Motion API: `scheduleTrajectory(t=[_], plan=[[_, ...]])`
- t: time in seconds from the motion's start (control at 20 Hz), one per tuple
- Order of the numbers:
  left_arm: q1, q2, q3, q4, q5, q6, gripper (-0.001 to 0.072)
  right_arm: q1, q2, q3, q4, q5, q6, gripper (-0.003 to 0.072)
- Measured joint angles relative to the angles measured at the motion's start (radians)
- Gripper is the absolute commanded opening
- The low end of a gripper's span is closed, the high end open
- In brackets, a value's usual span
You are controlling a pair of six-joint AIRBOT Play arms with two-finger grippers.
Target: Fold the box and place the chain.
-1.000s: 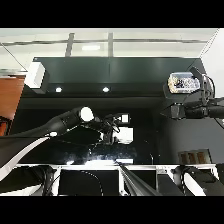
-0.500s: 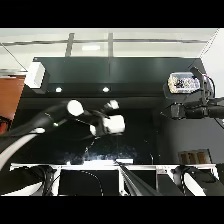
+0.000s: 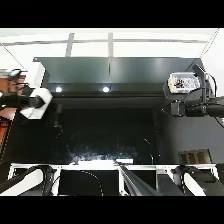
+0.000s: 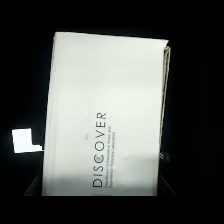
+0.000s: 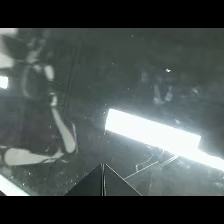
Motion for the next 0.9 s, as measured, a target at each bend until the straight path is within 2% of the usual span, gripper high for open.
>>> scheduleTrajectory(t=[0.2,0.5,0.55,0.6,0.75,0.9], plan=[[0.098,-0.113,0.098,0.01,0.044,0.029,0.0293,0.0,0.0,0.0,-0.004,-0.014,0.008,0.0012],[0.101,-0.333,0.306,0.013,0.053,0.061,0.0304,0.0,0.0,0.0,-0.009,-0.023,0.027,0.0012],[0.095,-0.36,0.332,0.005,0.05,0.062,0.0478,0.0,0.0,0.0,-0.009,-0.024,0.032,0.0012],[0.088,-0.385,0.355,-0.005,0.053,0.062,0.0718,0.0,0.0,0.0,-0.011,-0.029,0.034,0.0012],[0.074,-0.422,0.402,0.003,0.042,0.06,0.072,0.0,0.0,0.0,-0.025,-0.036,0.039,0.0012],[0.068,-0.416,0.468,0.072,-0.04,0.0,0.072,0.0,-0.001,0.002,-0.035,-0.021,0.045,0.0012]])
